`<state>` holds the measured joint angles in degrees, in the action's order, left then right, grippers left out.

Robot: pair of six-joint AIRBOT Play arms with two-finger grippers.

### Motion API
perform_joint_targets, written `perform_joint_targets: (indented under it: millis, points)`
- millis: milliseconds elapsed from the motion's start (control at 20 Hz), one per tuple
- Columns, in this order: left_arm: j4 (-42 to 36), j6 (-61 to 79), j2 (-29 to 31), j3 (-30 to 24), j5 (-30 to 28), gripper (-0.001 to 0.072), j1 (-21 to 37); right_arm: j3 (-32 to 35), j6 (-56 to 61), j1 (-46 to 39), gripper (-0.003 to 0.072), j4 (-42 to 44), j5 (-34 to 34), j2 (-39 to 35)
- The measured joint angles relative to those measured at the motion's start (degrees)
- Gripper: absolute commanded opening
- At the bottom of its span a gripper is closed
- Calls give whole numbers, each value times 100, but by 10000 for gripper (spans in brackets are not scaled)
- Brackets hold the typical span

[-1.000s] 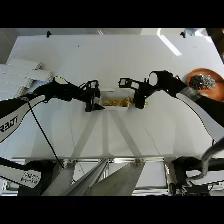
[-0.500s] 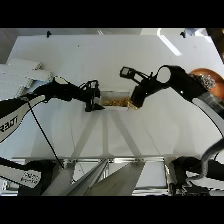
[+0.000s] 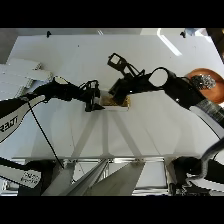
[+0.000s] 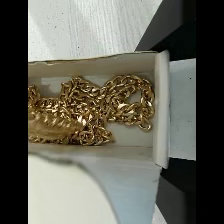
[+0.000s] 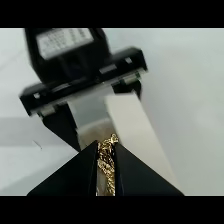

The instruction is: Fold the box and place the chain.

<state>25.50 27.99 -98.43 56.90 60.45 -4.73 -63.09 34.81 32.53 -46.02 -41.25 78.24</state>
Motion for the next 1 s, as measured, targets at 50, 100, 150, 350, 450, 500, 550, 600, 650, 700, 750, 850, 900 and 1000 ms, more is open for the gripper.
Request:
perform_joint_targets:
  millis: [50, 100, 150, 350, 450, 500, 550, 600, 650, 700, 750, 850, 900, 1000]
  points:
    - [0, 0, 0, 0, 0, 374, 0, 0, -61, 61, 6, 92, 122, 44]
    - [0, 0, 0, 0, 0, 374, 0, -2, -122, 109, 7, 160, 223, 101]
    - [0, 0, 0, 0, 0, 374, 0, 0, -157, 142, 9, 197, 275, 157]
    - [0, 0, 0, 0, 0, 374, 0, 0, -232, 210, 295, 107, 297, 356]
    - [0, 0, 0, 0, 0, 374, 0, 0, -254, 219, 296, 28, 260, 389]
    - [0, 0, 0, 0, 0, 374, 0, 0, -256, 223, 296, 9, 236, 391]
    - [0, 0, 0, 0, 0, 374, 0, 0, -254, 223, 295, -13, 203, 385]
    - [0, 0, 0, 0, 0, 374, 0, 0, -254, 210, 294, -31, 144, 361]
    - [0, 0, 0, 0, 0, 374, 0, 0, -251, 177, 294, -33, 81, 319]
    - [0, 0, 0, 0, -2, 374, 0, 0, -249, 109, 295, -50, -26, 258]
    - [0, 0, 0, 0, 0, 374, 0, 0, -247, 17, 295, -63, -118, 184]
    - [0, 0, 0, 0, 0, 374, 0, -2, -234, -247, 295, -66, -400, 11]
    - [0, 0, 0, 0, 0, 374, 0, -2, -234, -426, 295, -76, -555, -66]
    - [0, 0, 0, 0, 0, 374, 0, 9, -291, -813, 295, -133, -907, -166]
